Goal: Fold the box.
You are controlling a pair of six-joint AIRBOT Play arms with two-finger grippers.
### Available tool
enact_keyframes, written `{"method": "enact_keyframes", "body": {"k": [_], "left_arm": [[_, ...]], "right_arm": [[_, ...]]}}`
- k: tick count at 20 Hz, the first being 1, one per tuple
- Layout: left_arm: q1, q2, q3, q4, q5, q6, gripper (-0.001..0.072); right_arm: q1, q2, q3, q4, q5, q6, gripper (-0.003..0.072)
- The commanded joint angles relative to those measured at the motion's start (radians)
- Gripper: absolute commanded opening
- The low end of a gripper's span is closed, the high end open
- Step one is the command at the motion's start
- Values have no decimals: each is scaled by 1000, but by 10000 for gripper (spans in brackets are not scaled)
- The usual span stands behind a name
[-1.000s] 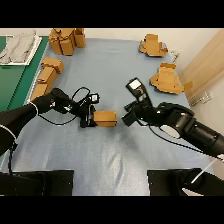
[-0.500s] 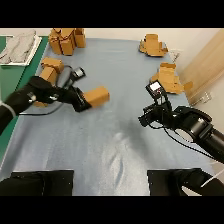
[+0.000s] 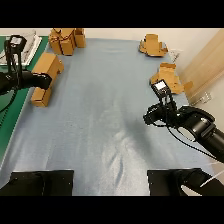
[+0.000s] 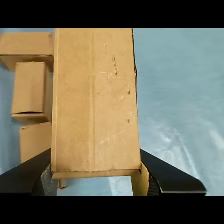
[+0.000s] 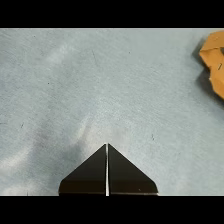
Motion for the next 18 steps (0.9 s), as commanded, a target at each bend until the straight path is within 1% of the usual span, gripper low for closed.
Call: {"method": "enact_keyframes", "body": {"k": [1,3,5,7,9,10,11,13,14,16,18], "left_arm": [[37,-64,15,65,60,-87,14],[53,-111,19,68,130,-179,14],[92,-111,19,71,123,-193,13],[116,-112,19,69,123,-134,13],[109,-140,29,34,100,-66,12],[95,-176,46,-17,76,-22,13],[77,-216,58,-66,80,-2,13],[38,-301,87,-91,145,-3,13],[17,-353,116,-92,155,-4,13],[-25,-454,195,-91,144,-4,15],[-45,-552,283,-91,157,-38,15]], "right_arm": [[-6,1,-1,0,-24,1,6],[-5,1,-1,0,-13,1,6],[-5,1,-1,0,-5,1,7],[-5,1,-1,0,-7,1,6],[-5,0,-1,3,-10,2,6],[-5,-1,-1,3,-15,2,6],[-5,-2,-1,3,-19,2,7],[-5,-2,-1,11,-10,2,6],[-5,-2,-1,11,-8,2,7],[-5,-2,-1,11,-8,4,6],[-5,-3,-1,12,-6,29,7]]}}
